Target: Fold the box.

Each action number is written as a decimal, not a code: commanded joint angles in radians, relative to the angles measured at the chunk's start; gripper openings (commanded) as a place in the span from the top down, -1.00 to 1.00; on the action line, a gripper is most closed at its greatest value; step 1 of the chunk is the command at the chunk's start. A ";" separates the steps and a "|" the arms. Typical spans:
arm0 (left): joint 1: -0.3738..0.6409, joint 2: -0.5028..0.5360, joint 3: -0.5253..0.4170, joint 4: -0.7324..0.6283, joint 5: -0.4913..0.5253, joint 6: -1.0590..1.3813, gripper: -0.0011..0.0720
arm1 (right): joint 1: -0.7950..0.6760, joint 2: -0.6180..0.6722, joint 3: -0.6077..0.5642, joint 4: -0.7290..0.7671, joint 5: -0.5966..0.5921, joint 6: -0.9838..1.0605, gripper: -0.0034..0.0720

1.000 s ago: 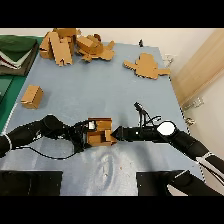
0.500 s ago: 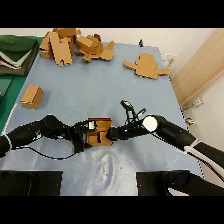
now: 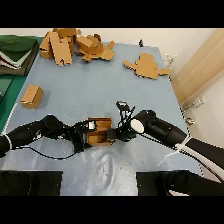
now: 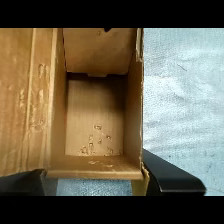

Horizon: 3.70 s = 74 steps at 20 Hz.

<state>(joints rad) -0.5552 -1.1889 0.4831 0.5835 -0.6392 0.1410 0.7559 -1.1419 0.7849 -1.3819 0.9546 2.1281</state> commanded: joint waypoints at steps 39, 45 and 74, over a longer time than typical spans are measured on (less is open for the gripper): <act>0.000 0.000 0.000 0.000 0.000 0.000 -0.17 | 0.085 -0.126 0.149 -0.107 0.130 0.270 -0.11; 0.000 0.000 0.000 0.000 0.000 0.000 -0.17 | 0.085 0.023 0.149 -0.141 0.175 0.332 -0.11; 0.000 0.000 0.000 0.000 0.002 0.000 -0.17 | -0.357 -0.161 0.061 0.855 0.217 -1.631 0.91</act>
<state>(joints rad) -0.5552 -1.1889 0.4831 0.5838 -0.6384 0.1410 0.3367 -1.3674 0.8463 -0.3969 1.2533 0.5301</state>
